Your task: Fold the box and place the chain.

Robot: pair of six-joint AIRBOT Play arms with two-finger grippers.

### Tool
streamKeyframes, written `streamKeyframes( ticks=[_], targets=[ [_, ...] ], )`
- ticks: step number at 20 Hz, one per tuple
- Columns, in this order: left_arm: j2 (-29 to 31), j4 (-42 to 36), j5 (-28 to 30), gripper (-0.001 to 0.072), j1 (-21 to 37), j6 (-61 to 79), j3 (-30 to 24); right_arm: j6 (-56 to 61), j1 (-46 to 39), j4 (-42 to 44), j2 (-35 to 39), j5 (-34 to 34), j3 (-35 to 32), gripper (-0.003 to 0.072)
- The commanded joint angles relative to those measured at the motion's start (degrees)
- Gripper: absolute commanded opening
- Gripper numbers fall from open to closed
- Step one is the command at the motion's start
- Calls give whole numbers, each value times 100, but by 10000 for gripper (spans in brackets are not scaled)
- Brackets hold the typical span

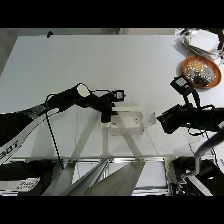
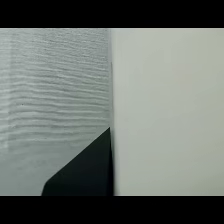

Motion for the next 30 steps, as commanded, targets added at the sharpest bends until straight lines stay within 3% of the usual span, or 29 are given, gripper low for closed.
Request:
streamKeyframes(
  ticks=[1,30],
  targets=[
    [-7,122,11,6,-13,-160,61,0,2,2,4,-59,0,312],
    [-111,348,-315,13,-13,-306,61,-474,2,234,0,-63,0,300]
  ],
)
